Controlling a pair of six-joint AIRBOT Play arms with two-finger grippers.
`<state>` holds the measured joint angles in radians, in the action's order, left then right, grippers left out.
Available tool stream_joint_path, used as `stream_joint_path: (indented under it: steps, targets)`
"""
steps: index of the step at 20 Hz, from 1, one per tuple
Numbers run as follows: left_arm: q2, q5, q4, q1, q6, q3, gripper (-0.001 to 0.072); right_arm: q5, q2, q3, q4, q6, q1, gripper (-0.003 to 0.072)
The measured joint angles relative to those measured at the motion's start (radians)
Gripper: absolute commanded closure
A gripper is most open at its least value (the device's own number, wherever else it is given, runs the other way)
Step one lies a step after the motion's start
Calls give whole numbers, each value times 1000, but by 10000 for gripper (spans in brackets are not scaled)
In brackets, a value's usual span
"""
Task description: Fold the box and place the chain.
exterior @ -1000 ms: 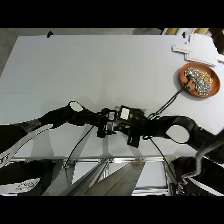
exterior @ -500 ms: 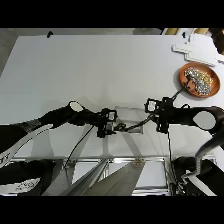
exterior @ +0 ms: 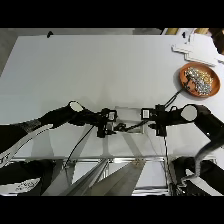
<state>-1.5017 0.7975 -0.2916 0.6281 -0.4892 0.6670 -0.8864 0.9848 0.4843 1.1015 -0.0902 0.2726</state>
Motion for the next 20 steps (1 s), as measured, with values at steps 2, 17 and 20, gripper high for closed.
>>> stream_joint_path:
  steps: [2,17,20]
  targets:
    - [0,0,0,0,0,0,502,15,31,-1,-24,32,-1,637]
    - [0,0,0,0,0,0,502,-40,-314,-2,-38,-425,231,671]
    - [0,0,0,0,0,0,502,65,-347,-1,-139,-491,361,671]
